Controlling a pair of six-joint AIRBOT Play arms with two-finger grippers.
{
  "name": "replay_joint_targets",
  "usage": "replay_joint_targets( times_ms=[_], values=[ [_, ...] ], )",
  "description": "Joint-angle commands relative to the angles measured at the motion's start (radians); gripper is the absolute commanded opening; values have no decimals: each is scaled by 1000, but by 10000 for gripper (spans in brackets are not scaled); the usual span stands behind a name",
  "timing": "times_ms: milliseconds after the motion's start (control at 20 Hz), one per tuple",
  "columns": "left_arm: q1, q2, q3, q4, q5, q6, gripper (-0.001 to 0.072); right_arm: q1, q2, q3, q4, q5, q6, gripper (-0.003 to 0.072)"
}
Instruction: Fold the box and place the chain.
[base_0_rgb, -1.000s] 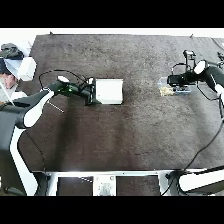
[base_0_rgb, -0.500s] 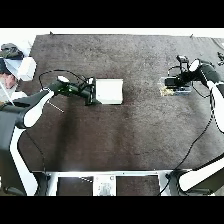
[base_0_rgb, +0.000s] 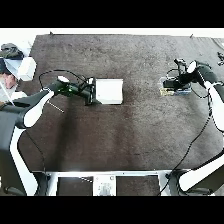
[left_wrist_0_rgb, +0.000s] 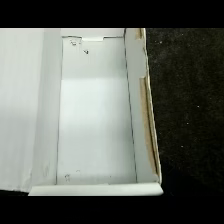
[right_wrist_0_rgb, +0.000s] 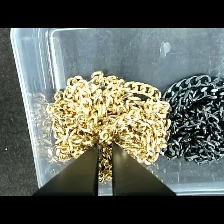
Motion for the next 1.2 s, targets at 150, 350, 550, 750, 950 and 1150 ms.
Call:
replay_joint_targets(
  times_ms=[150, 350, 550, 750, 950, 1150],
  values=[
    [1, 0, 0, 0, 0, 0, 347, 0, 72, 2, -7, 1, 1, -10],
    [1, 0, 0, 0, 0, 0, 347, 1, 259, 2, 55, -12, -60, -10],
    [1, 0, 0, 0, 0, 0, 347, 1, 448, 2, 97, -85, -105, -11],
    [1, 0, 0, 0, 0, 0, 347, 26, 593, 2, 97, -180, -127, -11],
    [1, 0, 0, 0, 0, 0, 347, 64, 638, 2, 100, -204, -148, -11],
    [1, 0, 0, 0, 0, 0, 347, 135, 637, 2, 115, -155, -158, -11]
  ],
)
